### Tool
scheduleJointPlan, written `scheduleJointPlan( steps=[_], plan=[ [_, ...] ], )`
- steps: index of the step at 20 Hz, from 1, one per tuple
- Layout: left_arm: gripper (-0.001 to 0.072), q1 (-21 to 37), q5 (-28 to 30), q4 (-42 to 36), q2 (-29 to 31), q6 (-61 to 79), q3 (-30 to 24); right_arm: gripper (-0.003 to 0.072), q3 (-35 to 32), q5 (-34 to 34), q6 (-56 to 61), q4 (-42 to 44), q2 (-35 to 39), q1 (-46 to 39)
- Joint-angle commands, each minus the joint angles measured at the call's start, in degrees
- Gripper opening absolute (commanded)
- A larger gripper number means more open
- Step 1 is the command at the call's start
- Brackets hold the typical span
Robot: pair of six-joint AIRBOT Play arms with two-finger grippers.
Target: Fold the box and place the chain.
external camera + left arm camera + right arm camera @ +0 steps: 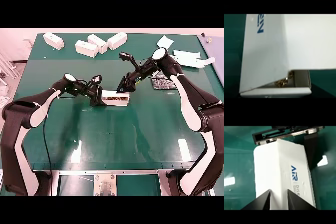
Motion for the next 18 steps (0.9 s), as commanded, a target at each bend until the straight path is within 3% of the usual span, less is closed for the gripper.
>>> scheduleJointPlan(
  steps=[1, 18],
  plan=[
    [0.041, 0.0, 0.0, 0.0, 0.0, 0.0, 0.0, 0.0256, 0.0, -1.3, -0.1, -2.8, 0.0, 0.2],
    [0.041, 0.0, -0.1, 0.0, 0.0, 0.0, 0.0, 0.015, 0.0, -3.4, -2.0, -1.1, 0.0, 0.6]
  ],
)
